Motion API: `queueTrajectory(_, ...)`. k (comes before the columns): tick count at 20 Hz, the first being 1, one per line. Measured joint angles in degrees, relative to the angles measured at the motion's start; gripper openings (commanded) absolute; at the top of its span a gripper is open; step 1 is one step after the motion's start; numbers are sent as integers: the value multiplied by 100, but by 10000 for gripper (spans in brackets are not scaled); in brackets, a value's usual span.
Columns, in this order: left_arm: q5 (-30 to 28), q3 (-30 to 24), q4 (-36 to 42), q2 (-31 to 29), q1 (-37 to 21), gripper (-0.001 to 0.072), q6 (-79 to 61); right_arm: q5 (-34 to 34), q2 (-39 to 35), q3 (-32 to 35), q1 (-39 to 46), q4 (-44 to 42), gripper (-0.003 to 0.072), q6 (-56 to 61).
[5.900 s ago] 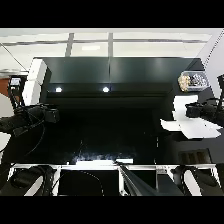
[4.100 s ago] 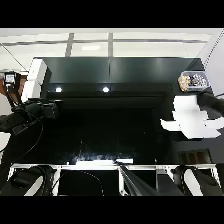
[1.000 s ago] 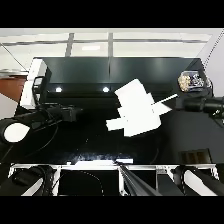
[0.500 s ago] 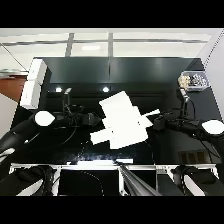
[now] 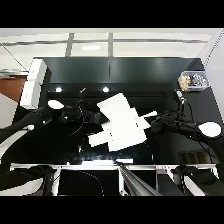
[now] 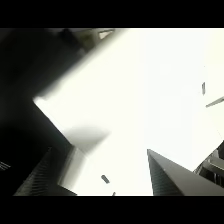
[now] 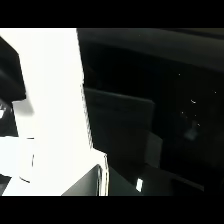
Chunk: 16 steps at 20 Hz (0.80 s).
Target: Fold the box and place the chain.
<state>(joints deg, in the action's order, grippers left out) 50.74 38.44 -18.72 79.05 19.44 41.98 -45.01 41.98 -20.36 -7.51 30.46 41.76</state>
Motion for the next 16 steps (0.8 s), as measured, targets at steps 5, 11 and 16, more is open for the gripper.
queueTrajectory(5,1154,267,223,662,-254,704,-914,-9,-2,0,-7,0,41,0)
queueTrajectory(11,1580,433,422,1108,-70,598,-1816,-9,-2,0,-7,2,41,0)
queueTrajectory(16,1694,581,428,1220,-2,480,-2249,28,-2,0,-7,13,41,2)
